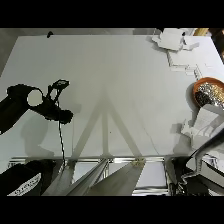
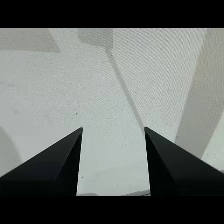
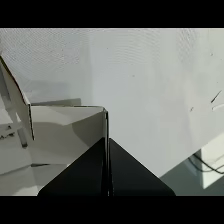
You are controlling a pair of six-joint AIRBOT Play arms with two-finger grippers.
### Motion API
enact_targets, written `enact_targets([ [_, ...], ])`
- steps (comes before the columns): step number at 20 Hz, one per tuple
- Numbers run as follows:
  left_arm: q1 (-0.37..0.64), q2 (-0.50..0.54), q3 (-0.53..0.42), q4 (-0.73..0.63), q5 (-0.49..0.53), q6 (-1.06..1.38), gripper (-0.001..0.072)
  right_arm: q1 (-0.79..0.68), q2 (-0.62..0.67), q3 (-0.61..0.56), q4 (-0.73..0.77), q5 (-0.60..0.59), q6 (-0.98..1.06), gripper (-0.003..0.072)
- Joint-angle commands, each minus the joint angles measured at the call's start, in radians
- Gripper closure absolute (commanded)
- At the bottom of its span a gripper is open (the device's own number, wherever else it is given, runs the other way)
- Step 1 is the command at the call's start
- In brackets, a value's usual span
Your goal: Fold the box and place the chain.
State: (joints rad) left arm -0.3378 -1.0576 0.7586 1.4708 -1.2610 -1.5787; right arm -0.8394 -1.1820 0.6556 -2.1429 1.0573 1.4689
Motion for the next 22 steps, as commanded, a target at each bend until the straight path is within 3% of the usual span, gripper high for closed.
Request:
enact_targets([
  [1,0.001,0.000,0.000,0.000,0.000,0.000,0.0276,0.058,0.043,0.001,0.003,0.058,-0.004,0.0666],
  [4,0.001,0.000,0.000,0.000,0.000,0.000,0.0276,0.185,0.104,0.001,0.053,0.108,-0.004,0.0666],
  [7,0.001,0.000,0.000,0.000,0.000,0.000,0.0276,0.346,0.163,0.001,0.256,0.171,-0.027,0.0666],
  [11,0.001,0.000,0.000,0.000,0.000,0.000,0.0276,0.583,0.235,0.000,0.504,0.169,-0.057,0.0666],
  [17,0.001,0.000,0.000,0.000,0.000,0.000,0.0276,0.941,0.360,-0.052,0.775,0.008,-0.054,0.0666],
  [22,0.001,-0.001,0.000,0.010,0.003,0.026,0.0276,1.174,0.377,-0.079,0.793,-0.118,0.001,0.0666],
])
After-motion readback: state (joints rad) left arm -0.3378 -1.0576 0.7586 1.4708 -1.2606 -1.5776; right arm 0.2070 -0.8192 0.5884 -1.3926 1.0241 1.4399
